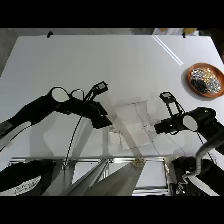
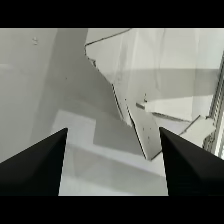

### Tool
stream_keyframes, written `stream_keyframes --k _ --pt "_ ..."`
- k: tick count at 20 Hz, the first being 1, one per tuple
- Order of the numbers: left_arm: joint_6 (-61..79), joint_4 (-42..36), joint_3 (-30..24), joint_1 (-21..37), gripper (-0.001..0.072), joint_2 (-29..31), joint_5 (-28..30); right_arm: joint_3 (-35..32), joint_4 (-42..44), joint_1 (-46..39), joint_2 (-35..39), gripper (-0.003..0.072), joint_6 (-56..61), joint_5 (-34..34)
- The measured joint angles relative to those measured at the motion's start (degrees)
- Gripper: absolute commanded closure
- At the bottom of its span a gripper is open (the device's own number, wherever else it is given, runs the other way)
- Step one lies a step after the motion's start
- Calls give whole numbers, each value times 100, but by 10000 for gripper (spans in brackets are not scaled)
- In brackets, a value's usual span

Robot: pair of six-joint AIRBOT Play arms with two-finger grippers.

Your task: Fold the box and place the chain.

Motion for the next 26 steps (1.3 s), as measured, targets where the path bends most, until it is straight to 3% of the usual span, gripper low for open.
stream_keyframes --k 8,18,21,26 --pt "546 -756 13 -157 73 -437 470 0 2 0 0 671 0 -2" --pt "1008 -1473 221 -581 83 -1043 538 0 2 0 0 671 0 0" --pt "1165 -1617 256 -654 179 -1158 546 0 2 0 0 671 0 0" --pt "1268 -1705 393 -710 699 -1305 597 0 2 0 0 671 0 0"
